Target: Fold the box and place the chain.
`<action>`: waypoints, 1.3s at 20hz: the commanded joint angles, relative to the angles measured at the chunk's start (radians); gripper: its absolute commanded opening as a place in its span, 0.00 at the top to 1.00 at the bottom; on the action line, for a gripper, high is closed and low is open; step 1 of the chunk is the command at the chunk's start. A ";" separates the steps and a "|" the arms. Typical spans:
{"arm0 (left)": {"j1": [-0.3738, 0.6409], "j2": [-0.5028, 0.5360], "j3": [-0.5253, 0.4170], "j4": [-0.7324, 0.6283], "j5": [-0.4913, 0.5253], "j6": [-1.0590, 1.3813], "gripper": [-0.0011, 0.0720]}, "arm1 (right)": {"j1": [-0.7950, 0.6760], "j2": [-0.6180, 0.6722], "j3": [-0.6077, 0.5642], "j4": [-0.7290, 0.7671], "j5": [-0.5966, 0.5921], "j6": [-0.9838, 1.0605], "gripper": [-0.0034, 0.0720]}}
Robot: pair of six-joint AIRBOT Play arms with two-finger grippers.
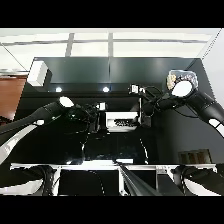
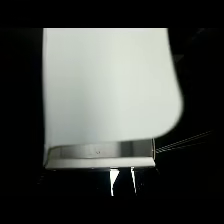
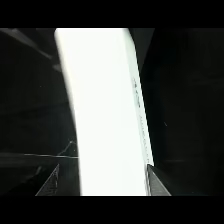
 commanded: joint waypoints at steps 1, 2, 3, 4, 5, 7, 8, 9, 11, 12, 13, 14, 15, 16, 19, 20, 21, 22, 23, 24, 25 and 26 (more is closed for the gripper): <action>-0.001 -0.001 0.000 0.000 0.000 0.000 0.49 | 0.000 0.002 -0.001 -0.010 -0.016 -0.004 0.16; -0.001 -0.001 0.000 0.000 0.000 0.000 0.49 | 0.000 0.002 -0.001 -0.010 -0.021 -0.004 0.16; -0.001 -0.001 0.000 0.000 0.000 0.000 0.49 | 0.002 0.002 -0.001 -0.011 -0.021 -0.005 0.16; -0.001 -0.001 0.000 0.000 0.000 0.000 0.49 | 0.006 0.002 -0.001 -0.019 -0.021 -0.005 0.16; -0.001 -0.001 0.000 0.000 0.000 0.000 0.49 | 0.008 0.002 -0.001 -0.026 -0.022 -0.005 0.16; -0.001 -0.001 0.000 0.000 0.000 0.000 0.49 | 0.013 0.000 -0.001 -0.026 -0.023 -0.005 0.16; -0.001 -0.001 0.000 0.000 0.000 0.000 0.49 | 0.014 0.001 -0.001 -0.026 -0.025 -0.005 0.16; -0.001 -0.001 0.000 0.000 0.000 0.000 0.49 | 0.014 0.001 -0.001 -0.024 -0.026 -0.004 0.16; -0.001 -0.001 0.000 0.000 0.001 0.000 0.49 | 0.011 0.004 0.013 -0.017 -0.021 0.025 0.16; -0.001 -0.001 0.000 0.000 0.000 0.000 0.49 | 0.009 0.011 0.040 -0.017 -0.022 0.079 0.16; -0.001 -0.001 0.000 0.000 0.000 0.000 0.49 | 0.001 0.019 0.071 0.000 -0.021 0.119 0.16; -0.001 -0.001 0.000 0.000 0.000 0.000 0.49 | -0.012 0.025 0.099 0.030 -0.021 0.146 0.16; -0.001 -0.001 0.000 0.000 0.000 0.000 0.49 | -0.031 0.026 0.122 0.064 -0.021 0.157 0.16; -0.001 -0.001 0.000 0.000 0.000 0.000 0.49 | -0.051 0.026 0.130 0.103 -0.026 0.158 0.16; -0.001 -0.001 0.000 0.000 0.000 0.000 0.49 | -0.081 0.006 0.119 0.066 -0.047 0.158 0.16; -0.001 -0.001 0.000 0.000 0.000 0.000 0.49 | -0.080 -0.006 0.105 0.045 -0.057 0.157 0.16; -0.001 -0.001 0.000 0.000 0.001 0.000 0.49 | -0.080 -0.020 0.087 0.044 -0.069 0.156 0.16; -0.001 -0.001 0.000 0.000 0.000 0.000 0.49 | -0.080 -0.032 0.066 0.045 -0.075 0.140 0.16; -0.001 -0.001 0.000 0.000 0.000 0.000 0.49 | -0.080 -0.043 0.049 0.045 -0.075 0.124 0.16; -0.001 -0.001 0.000 0.000 0.000 0.000 0.49 | -0.080 -0.050 0.040 0.045 -0.069 0.122 0.16; -0.001 -0.001 0.000 0.000 0.000 0.000 0.49 | -0.079 -0.053 0.035 0.045 -0.063 0.112 0.16; -0.001 -0.001 0.000 0.000 0.000 0.000 0.49 | -0.077 -0.053 0.032 0.045 -0.061 0.107 0.16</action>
